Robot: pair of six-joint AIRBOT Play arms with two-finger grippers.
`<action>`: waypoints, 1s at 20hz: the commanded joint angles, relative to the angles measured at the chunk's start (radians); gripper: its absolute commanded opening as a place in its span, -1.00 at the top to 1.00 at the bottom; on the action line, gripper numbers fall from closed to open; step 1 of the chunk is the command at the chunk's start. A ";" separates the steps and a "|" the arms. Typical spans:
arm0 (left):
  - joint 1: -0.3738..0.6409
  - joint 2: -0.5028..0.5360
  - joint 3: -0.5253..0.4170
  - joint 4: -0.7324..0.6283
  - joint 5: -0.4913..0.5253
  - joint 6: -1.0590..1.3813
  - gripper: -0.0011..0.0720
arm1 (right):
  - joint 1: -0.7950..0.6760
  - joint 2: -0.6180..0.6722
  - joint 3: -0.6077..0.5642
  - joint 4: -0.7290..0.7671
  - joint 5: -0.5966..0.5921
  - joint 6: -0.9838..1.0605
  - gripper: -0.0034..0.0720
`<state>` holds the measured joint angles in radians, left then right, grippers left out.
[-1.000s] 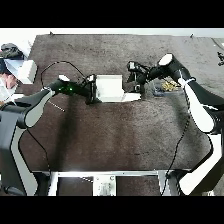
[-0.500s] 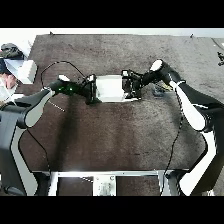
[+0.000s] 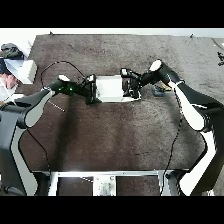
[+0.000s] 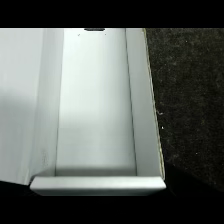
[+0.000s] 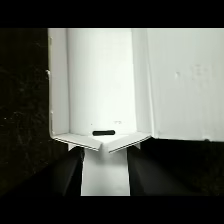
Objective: Fold the box and place the chain.
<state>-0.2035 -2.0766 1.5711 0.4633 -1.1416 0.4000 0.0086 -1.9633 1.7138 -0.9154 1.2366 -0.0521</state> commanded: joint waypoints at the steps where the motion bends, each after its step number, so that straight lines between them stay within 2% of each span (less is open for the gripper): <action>1: 0.001 0.000 0.000 0.000 0.000 -0.002 0.01 | 0.013 -0.001 0.000 0.032 0.008 0.005 0.06; 7: 0.001 0.000 0.000 0.000 0.000 -0.002 0.01 | 0.053 -0.036 -0.001 0.049 -0.048 0.004 0.06; 15: 0.001 0.000 0.000 0.000 0.000 -0.002 0.01 | 0.055 -0.037 -0.001 0.074 -0.048 0.001 0.06; 16: 0.001 0.000 0.000 0.000 0.000 -0.002 0.01 | 0.055 -0.037 -0.001 0.074 -0.048 0.001 -0.04; 17: 0.001 0.000 0.000 0.000 0.000 -0.002 0.01 | 0.055 -0.037 -0.001 0.074 -0.049 0.001 -0.45; 18: 0.001 0.000 0.000 0.000 0.000 -0.002 0.01 | 0.055 -0.037 -0.001 0.069 -0.051 0.002 -0.55; 20: 0.001 0.000 0.000 0.000 0.000 -0.002 0.01 | 0.055 -0.037 -0.001 0.059 -0.051 0.002 -0.55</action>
<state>-0.2028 -2.0762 1.5711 0.4629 -1.1419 0.3965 0.0624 -1.9999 1.7134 -0.8455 1.1873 -0.0498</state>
